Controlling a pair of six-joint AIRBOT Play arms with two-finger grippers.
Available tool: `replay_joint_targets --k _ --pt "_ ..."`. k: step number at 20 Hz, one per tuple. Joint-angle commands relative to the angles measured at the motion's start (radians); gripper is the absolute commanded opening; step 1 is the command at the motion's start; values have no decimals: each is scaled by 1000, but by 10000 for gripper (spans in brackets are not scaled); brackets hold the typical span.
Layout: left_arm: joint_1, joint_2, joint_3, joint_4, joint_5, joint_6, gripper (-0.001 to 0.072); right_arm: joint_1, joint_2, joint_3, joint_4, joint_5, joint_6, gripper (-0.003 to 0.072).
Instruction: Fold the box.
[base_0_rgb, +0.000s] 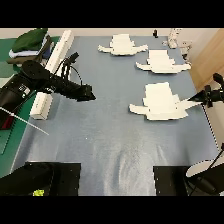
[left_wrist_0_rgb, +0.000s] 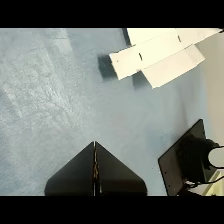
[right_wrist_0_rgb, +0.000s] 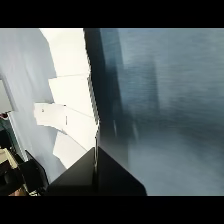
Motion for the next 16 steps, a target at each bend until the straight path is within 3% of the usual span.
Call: replay_joint_targets --k 1,9,13,15,16 --pt "1 0 0 1 -2 -15 16 100 132 -180 58 105 75 4" --pt "1 2 -19 35 -90 97 16 430 713 -829 55 491 257 5" --pt "1 11 -85 34 -160 122 15 565 938 -966 8 560 396 4" --pt "1 45 -163 31 -152 122 15 595 986 -990 -55 571 480 6" --pt "2 67 -202 31 -138 122 15 602 988 -990 -86 570 494 43"
